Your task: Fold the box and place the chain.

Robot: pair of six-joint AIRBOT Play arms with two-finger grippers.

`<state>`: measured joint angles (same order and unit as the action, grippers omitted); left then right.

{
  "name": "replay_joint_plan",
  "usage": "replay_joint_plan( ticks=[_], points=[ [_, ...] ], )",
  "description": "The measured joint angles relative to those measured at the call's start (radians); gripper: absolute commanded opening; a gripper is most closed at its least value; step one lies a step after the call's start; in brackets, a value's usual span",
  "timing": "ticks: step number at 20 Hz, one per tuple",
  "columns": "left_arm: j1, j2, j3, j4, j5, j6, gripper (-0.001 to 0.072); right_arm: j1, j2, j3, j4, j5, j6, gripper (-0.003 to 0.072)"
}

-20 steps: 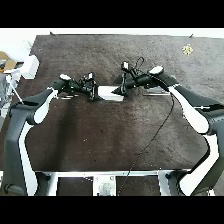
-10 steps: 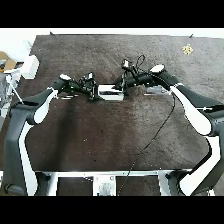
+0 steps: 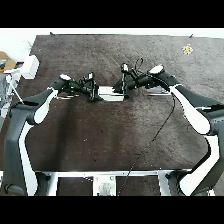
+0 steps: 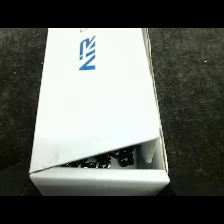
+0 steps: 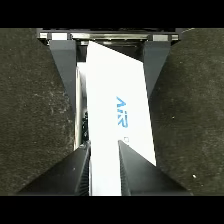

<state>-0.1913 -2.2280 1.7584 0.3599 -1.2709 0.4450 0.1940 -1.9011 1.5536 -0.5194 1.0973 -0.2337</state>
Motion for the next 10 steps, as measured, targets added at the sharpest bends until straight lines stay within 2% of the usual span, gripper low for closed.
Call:
replay_joint_plan(
  ticks=[10],
  points=[
    [0.0,0.0,0.0,0.002,-0.006,0.004,0.0163,-0.001,-0.021,-0.017,-0.038,0.087,0.051,0.0205]
  ],
)
